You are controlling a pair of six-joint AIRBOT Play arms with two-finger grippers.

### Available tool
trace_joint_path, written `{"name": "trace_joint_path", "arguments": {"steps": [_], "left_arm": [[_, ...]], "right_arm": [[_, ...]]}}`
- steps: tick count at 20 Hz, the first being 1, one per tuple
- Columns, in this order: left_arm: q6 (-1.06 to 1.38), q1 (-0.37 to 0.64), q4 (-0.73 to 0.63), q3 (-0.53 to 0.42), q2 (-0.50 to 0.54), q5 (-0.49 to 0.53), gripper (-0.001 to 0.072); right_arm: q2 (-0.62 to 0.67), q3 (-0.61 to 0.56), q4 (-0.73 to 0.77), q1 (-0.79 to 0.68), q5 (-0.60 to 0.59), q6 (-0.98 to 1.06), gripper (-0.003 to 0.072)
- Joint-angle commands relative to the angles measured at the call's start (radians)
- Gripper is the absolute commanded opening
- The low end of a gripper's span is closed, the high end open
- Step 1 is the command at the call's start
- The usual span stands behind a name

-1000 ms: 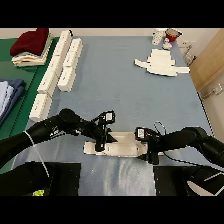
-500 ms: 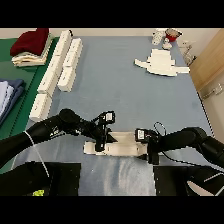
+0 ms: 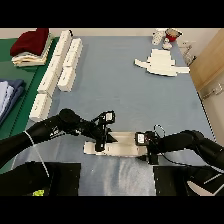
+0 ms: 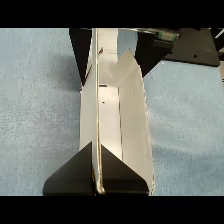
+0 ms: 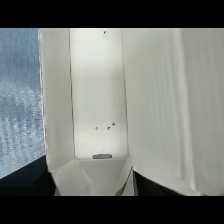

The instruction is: Fold the box.

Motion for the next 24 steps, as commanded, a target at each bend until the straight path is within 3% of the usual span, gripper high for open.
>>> {"name": "trace_joint_path", "arguments": {"steps": [1,6,7,8,24], "left_arm": [[0.0,0.0,0.0,0.0,0.001,0.0,0.0012],[0.0,0.0,0.0,0.0,0.001,0.0,0.0013],[0.0,0.0,0.0,0.0,0.001,0.0,0.0013],[0.0,0.0,0.0,0.0,0.001,0.0,0.0013],[0.0,0.0,0.0,0.0,0.001,0.0,0.0013]], "right_arm": [[-0.011,-0.01,0.019,0.006,0.032,-0.028,0.0675],[-0.032,-0.019,0.019,0.021,0.061,-0.035,0.0671],[-0.032,-0.019,0.019,0.02,0.065,-0.035,0.0636],[-0.032,-0.019,0.017,0.02,0.064,-0.035,0.052],[-0.032,-0.024,-0.009,0.02,0.067,-0.034,0.0518]]}}
